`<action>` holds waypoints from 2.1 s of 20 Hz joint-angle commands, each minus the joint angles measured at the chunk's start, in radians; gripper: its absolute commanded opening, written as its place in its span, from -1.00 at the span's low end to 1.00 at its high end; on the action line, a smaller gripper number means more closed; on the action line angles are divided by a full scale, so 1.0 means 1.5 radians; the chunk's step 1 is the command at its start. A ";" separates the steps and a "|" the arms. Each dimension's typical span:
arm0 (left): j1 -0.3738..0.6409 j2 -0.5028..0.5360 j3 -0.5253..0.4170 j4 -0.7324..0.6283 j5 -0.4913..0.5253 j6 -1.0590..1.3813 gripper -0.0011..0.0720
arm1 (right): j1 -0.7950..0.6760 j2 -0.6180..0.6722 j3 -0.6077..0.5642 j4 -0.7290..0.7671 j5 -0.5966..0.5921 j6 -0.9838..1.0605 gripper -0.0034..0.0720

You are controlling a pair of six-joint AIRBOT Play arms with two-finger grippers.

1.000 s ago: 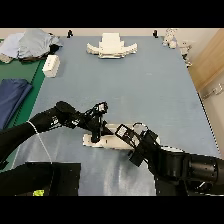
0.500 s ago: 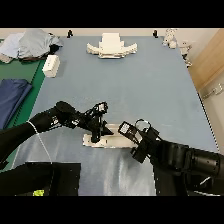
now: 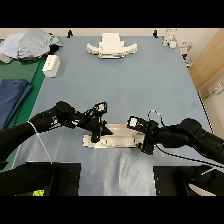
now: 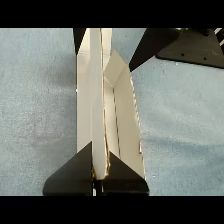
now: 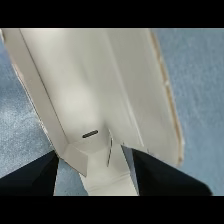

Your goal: Fold the box.

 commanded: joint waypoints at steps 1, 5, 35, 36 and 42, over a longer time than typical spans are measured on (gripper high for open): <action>0.000 0.000 0.001 0.000 0.000 0.000 -0.94 | -0.098 -0.034 -0.003 0.224 0.004 -0.319 0.99; 0.000 0.000 0.001 0.000 0.000 0.000 -0.94 | -0.104 -0.087 -0.016 0.263 -0.001 -0.386 0.99; 0.000 0.000 0.001 0.000 0.000 0.000 -0.94 | -0.104 -0.097 -0.071 0.289 0.058 -0.474 0.95; 0.000 0.000 0.001 0.000 0.000 0.000 -0.94 | -0.104 -0.097 -0.071 0.288 0.060 -0.474 0.95; 0.000 0.000 0.001 0.000 0.000 0.000 -0.94 | -0.104 -0.100 -0.072 0.286 0.060 -0.474 0.42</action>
